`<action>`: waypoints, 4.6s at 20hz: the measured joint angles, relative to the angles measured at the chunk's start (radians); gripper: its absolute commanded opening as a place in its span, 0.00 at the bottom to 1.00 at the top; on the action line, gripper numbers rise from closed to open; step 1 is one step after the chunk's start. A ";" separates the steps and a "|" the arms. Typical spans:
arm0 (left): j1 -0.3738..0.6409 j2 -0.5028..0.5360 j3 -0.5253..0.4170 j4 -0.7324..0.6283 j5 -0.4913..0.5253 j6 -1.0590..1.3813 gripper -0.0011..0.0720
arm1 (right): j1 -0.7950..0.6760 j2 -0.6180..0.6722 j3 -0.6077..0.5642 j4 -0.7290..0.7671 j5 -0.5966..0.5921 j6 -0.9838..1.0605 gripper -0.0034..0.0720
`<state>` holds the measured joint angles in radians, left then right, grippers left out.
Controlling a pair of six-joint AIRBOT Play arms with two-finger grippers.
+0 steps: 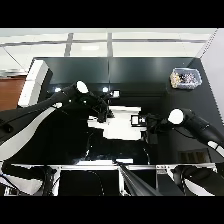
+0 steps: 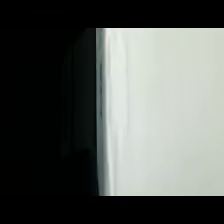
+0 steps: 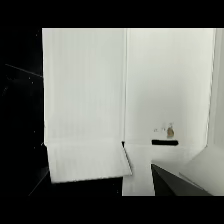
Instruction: Fold the box and place the chain.
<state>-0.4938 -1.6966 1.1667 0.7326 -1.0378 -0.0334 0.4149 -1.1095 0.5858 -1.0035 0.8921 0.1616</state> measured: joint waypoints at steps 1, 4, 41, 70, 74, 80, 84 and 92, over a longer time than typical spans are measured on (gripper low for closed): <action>0.000 0.000 0.000 0.000 0.005 0.000 0.05 | 0.014 -0.004 0.000 0.005 -0.015 -0.002 0.97; 0.000 0.000 0.000 0.000 0.013 0.000 0.05 | 0.050 -0.011 -0.002 0.013 -0.036 -0.006 0.97; 0.008 -0.002 0.000 0.004 0.059 -0.015 0.05 | -0.201 -0.135 0.061 0.501 -0.095 -0.375 0.97; 0.007 -0.001 0.000 0.012 0.058 -0.023 0.05 | -0.179 -0.241 0.060 0.409 -0.107 -0.477 0.97; 0.007 -0.001 0.000 0.012 0.055 -0.024 0.05 | -0.165 -0.244 0.060 0.392 -0.127 -0.456 0.88; 0.013 0.004 0.000 0.008 0.021 -0.029 1.00 | -0.160 -0.244 0.060 0.378 -0.137 -0.450 0.75; 0.052 0.066 0.000 0.045 -0.010 -0.142 0.99 | -0.160 -0.244 0.060 0.375 -0.140 -0.449 0.69; 0.201 0.193 -0.034 0.177 -0.355 -0.624 0.04 | -0.160 -0.244 0.060 0.359 -0.122 -0.449 0.36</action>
<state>-0.2928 -1.5036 1.1332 0.9096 -1.3930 -0.6571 0.2550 -1.3537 0.6456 -0.6445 0.7696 -0.2871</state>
